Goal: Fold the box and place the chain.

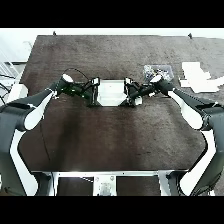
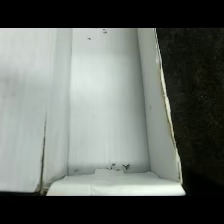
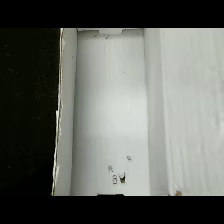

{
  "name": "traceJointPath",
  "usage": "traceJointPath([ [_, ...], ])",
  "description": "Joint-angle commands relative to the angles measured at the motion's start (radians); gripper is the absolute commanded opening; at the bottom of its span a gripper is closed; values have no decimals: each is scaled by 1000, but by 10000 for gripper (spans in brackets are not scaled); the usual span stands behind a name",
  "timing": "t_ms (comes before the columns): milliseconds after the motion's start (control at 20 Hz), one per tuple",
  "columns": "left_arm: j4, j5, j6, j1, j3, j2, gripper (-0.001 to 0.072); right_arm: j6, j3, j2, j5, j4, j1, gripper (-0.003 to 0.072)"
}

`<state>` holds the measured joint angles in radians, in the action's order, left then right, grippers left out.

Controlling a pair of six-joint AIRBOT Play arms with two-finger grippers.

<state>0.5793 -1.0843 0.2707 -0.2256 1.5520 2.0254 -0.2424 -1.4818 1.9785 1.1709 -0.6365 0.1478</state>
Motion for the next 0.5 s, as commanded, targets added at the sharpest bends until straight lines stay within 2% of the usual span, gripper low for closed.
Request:
traceJointPath([
  [0, -21, 3, 5, 0, 1, 2, 720, 0, 0, 1, 1, 0, 0, 503],
  [450, -35, -2, 27, -2, 1, 2, 720, -1, 0, 1, 1, 0, 0, 503],
])
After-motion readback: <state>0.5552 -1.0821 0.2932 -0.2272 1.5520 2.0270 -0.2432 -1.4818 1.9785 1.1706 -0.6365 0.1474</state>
